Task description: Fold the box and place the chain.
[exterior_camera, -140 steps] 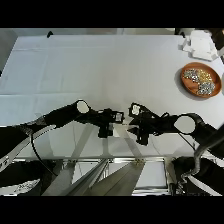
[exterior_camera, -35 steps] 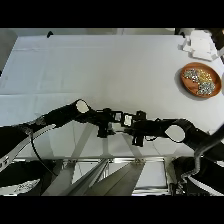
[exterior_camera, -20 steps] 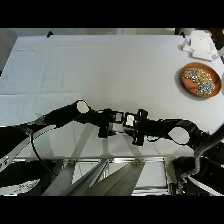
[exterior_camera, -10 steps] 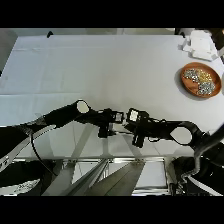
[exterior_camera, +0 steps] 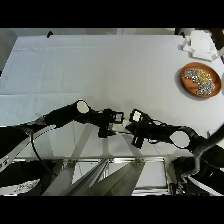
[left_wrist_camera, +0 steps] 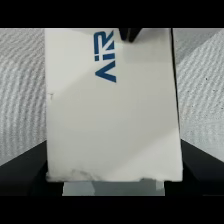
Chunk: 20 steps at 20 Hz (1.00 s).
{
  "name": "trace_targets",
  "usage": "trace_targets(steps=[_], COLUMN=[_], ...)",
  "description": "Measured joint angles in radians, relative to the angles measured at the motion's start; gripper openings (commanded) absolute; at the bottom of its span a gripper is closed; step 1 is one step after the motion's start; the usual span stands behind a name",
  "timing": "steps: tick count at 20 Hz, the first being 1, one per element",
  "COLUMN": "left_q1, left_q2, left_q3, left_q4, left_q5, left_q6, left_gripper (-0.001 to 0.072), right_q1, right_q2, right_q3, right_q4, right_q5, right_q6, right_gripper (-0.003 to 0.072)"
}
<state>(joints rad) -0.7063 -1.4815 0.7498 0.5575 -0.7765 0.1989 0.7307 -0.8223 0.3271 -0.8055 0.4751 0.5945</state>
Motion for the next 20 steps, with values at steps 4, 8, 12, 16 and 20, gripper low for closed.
trace_targets(steps=[4,8,12,16,20], left_q1=[0.0,0.0,0.0,0.002,0.002], left_q2=[0.0,-0.001,0.0,0.0,0.001], left_q3=[-0.001,-0.001,-0.001,0.001,0.001], left_q4=[0.002,0.001,-0.001,-0.015,-0.008], left_q5=[-0.006,-0.004,0.0,0.013,0.006], left_q6=[0.002,0.001,0.0,-0.007,-0.005], left_gripper=[0.0335,0.0335,0.0335,0.0335,0.0335], right_q1=[0.029,0.037,0.04,0.041,0.04], right_q2=[0.0,0.0,0.002,0.039,0.13], right_q3=[-0.043,-0.066,-0.074,-0.076,-0.075], right_q4=[0.01,0.018,0.023,0.021,0.028], right_q5=[-0.015,-0.035,-0.067,-0.142,-0.204], right_q6=[0.0,0.001,0.003,0.004,0.005], right_gripper=[0.0008,0.0008,0.0009,0.0009,0.0009])
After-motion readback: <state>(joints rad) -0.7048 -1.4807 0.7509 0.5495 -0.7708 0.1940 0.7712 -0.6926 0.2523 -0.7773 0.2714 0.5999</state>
